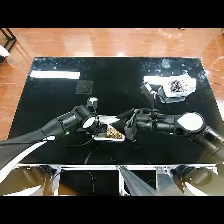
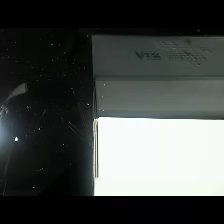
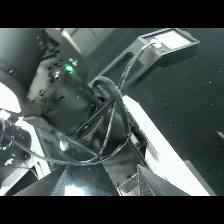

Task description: Fold the box and place the chain.

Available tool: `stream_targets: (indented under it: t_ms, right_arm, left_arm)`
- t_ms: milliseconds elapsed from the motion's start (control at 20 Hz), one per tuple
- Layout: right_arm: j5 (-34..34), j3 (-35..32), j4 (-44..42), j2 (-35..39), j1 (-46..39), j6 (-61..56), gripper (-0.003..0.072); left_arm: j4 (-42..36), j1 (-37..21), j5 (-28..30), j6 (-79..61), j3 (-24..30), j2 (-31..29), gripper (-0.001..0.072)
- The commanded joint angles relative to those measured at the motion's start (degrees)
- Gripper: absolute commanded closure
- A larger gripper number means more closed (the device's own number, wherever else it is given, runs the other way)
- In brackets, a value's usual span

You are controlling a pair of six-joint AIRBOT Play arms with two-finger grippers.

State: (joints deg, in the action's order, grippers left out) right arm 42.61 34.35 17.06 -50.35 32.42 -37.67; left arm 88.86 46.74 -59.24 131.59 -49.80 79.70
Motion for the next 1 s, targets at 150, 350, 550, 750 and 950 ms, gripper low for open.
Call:
stream_targets:
  t_ms: [150,350,550,750,950]
  right_arm:
    - [10.16,0.57,-0.09,0.94,-9.97,-1.6,0.0163]
    - [17.16,0.57,1.62,1.18,-16.76,-5.64,-0.0013]
    - [19.1,0.57,3.54,1.18,-20.41,-9.11,-0.0012]
    - [18.14,0.57,3.85,1.18,-23.21,-11.45,-0.0011]
    - [16.02,0.76,4.98,1.11,-24.06,-14.91,-0.0012]
  left_arm:
    - [0.26,0.0,0.07,-0.02,0.0,0.02,0.0657]
    - [0.35,0.0,-1.33,-0.28,-1.27,-0.09,0.0167]
    - [0.24,0.02,-8.41,-12.85,-6.73,-2.58,0.0167]
    - [0.33,0.24,-15.08,-22.38,-7.04,-13.57,0.0167]
    - [2.38,-1.9,-18.86,-26.53,-3.61,-29.88,0.0166]
